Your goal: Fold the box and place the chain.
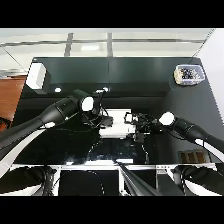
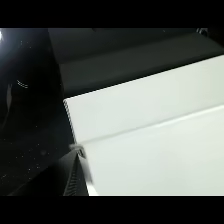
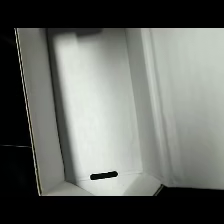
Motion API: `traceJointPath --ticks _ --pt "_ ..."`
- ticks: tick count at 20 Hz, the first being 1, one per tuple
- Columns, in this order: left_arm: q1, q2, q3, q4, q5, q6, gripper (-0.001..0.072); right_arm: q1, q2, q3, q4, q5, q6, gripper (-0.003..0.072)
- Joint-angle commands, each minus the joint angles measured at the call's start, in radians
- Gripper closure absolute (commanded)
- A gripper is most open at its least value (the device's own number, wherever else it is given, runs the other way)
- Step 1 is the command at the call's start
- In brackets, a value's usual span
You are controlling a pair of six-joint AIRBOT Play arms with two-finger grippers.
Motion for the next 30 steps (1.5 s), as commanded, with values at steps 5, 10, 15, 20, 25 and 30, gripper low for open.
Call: traceJointPath --ticks 5,10,15,20,25,30 --pt "-0.002 -0.001 0.001 0.093 -0.013 -0.084 0.0415 0.0 -0.001 0.0 0.003 -0.002 0.001 0.0484" --pt "-0.002 -0.007 0.001 0.126 -0.005 -0.122 0.0415 0.0 -0.001 0.0 0.003 -0.002 0.001 0.0484" --pt "-0.002 -0.016 0.001 0.153 0.01 -0.164 0.0415 0.0 -0.001 0.0 0.003 -0.002 0.001 0.0485" --pt "-0.027 -0.057 0.001 0.153 0.009 -0.195 0.0415 0.0 -0.001 0.0 0.003 -0.002 0.001 0.0485" --pt "-0.045 -0.072 0.001 0.153 0.018 -0.227 0.0417 0.0 -0.001 0.0 0.003 -0.002 0.001 0.0484" --pt "-0.047 -0.073 0.001 0.159 0.017 -0.273 0.0504 0.0 -0.001 0.0 0.003 -0.002 0.001 0.0485"
